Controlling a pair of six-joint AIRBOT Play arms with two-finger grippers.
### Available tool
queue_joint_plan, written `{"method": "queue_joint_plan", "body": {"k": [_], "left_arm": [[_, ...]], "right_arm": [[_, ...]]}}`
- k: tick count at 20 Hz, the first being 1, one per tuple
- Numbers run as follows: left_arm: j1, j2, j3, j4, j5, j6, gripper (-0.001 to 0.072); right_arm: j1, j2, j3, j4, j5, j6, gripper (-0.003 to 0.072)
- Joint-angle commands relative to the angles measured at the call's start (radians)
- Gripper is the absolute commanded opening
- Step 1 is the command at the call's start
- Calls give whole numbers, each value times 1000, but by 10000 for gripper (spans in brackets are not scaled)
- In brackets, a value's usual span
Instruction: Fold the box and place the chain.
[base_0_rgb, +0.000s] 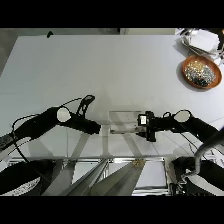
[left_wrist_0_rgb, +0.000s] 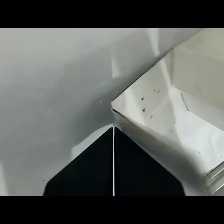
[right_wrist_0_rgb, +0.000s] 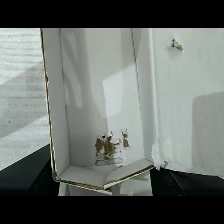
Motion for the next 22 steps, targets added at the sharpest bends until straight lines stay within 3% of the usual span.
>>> {"method": "queue_joint_plan", "body": {"k": [1,7,9,11,22], "left_arm": [[-18,-12,0,-99,21,91,11],[-17,48,0,-142,38,124,156],[-18,68,0,-195,38,166,161],[-28,68,0,-235,48,177,262],[-42,69,1,-307,60,197,273]], "right_arm": [[0,0,0,0,0,0,467],[0,0,0,0,0,0,467],[0,0,0,0,0,0,467],[0,0,0,0,0,0,467],[0,0,0,0,0,0,467]]}}
